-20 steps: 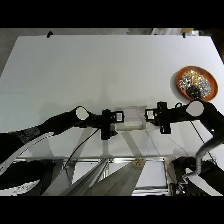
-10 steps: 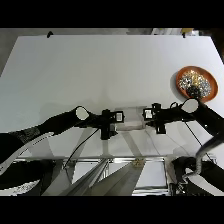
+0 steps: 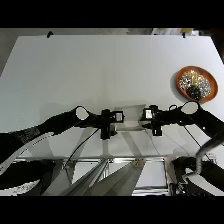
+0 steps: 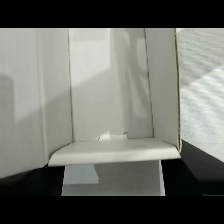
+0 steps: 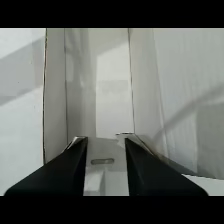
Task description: Fold the box and place the chain.
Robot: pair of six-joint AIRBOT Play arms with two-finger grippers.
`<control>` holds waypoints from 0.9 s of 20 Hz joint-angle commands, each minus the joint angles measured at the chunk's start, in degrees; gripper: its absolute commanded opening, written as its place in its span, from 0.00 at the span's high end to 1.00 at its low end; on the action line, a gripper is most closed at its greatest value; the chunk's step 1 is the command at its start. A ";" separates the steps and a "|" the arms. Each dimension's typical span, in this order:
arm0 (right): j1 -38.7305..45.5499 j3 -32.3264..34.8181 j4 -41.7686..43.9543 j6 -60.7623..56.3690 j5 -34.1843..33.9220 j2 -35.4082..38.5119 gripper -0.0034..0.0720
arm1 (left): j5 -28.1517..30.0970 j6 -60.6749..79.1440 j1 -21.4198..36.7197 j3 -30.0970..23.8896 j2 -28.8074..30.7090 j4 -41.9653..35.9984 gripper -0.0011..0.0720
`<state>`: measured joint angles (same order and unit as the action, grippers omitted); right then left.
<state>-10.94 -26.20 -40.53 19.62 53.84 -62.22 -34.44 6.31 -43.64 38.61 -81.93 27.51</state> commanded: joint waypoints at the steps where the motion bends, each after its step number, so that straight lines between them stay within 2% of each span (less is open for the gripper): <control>1: -0.39 0.20 1.90 0.37 -0.48 -0.79 0.53 | -0.09 0.04 -0.02 0.00 -0.02 -0.02 0.70; 3: -0.79 0.20 1.77 0.11 -0.42 -0.79 0.45 | -0.09 0.04 -0.02 0.00 -0.02 -0.02 0.70; 5: -0.76 0.20 0.94 -2.23 -0.31 -0.63 0.45 | -0.09 0.04 -0.02 0.00 -0.02 -0.02 0.70; 6: -0.76 0.17 -0.59 -5.11 -0.44 -0.24 0.48 | -0.09 0.04 -0.02 0.00 -0.02 -0.02 0.70; 8: -0.76 0.17 -4.83 -12.55 -0.55 2.08 0.81 | -0.09 0.04 -0.02 0.00 -0.02 -0.02 0.70; 9: -0.76 0.17 -6.95 -15.69 -0.57 3.78 0.94 | -0.09 0.04 -0.02 0.00 -0.02 -0.02 0.70; 14: -0.72 0.04 -10.69 -26.53 -1.27 13.94 0.94 | -0.09 0.04 -0.02 0.00 -0.02 -0.02 0.70; 18: 3.26 -2.71 -11.43 -42.25 -3.21 16.37 0.94 | -0.09 0.04 -0.02 0.00 -0.02 -0.02 0.70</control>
<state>-10.09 -27.38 -50.72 -10.00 52.36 -48.05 -34.57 6.37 -43.66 38.63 -81.95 27.44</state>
